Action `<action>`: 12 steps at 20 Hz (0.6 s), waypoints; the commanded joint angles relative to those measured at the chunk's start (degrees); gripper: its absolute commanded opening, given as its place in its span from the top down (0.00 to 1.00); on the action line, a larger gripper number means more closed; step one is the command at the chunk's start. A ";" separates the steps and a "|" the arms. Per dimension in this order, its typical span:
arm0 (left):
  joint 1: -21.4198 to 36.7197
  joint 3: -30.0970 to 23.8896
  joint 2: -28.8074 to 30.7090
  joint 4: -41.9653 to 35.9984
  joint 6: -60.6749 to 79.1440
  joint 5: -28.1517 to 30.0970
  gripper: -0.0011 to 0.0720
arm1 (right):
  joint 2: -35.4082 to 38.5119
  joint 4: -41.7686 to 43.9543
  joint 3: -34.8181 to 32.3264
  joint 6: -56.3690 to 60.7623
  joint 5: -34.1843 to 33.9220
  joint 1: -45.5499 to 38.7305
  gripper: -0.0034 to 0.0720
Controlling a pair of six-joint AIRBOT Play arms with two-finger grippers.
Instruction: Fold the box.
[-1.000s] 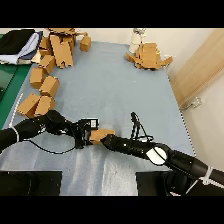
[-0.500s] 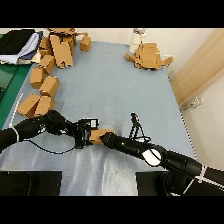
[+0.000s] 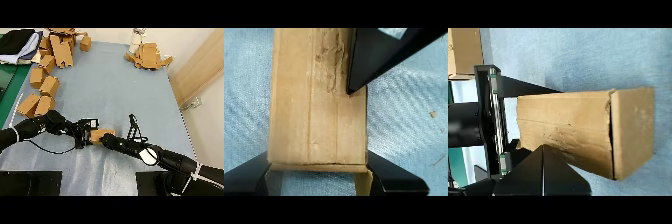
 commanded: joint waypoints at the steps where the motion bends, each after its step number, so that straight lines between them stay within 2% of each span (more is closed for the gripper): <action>1: 0.02 0.00 -0.02 0.02 0.00 0.07 0.26 | -0.20 -0.17 -0.02 -0.02 0.37 0.07 0.95; 10: 0.04 0.00 -0.02 0.02 0.00 0.13 0.26 | -0.17 -0.81 -0.02 -0.02 0.44 0.07 0.95; 12: 0.04 0.00 -0.02 0.00 0.00 0.13 0.26 | 1.77 -1.27 -0.02 -0.04 -0.50 0.00 0.95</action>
